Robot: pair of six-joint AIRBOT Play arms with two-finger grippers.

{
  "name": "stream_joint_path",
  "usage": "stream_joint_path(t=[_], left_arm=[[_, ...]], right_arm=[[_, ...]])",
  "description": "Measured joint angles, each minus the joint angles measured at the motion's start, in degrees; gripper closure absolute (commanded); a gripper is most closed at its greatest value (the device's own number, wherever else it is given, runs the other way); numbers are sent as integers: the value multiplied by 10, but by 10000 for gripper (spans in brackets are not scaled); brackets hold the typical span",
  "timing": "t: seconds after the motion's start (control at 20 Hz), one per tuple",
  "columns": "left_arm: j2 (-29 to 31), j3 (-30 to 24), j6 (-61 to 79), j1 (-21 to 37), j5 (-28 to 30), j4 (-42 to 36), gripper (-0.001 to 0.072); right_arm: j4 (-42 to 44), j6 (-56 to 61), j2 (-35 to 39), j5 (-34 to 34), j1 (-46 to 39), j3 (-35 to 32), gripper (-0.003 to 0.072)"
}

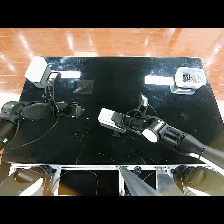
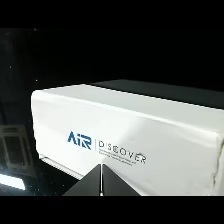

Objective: Fold the box and place the chain.

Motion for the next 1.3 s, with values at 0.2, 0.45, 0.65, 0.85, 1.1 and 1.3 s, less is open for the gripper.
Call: stream_joint_path(t=[0.2,0.45,0.65,0.85,1.1,1.3], left_arm=[[0,0,0,0,0,0,180],[0,0,0,0,0,0,180],[0,0,0,0,11,-2,180],[0,0,0,0,28,-2,180],[0,5,15,0,42,-4,180],[-9,35,104,13,56,-11,181]], right_arm=[[0,-4,0,10,0,0,654],[0,-9,0,15,0,0,654],[1,-21,0,28,-7,0,654],[26,-62,3,45,-21,3,654],[77,-150,25,78,-40,29,655],[93,-200,75,110,-71,40,654]])
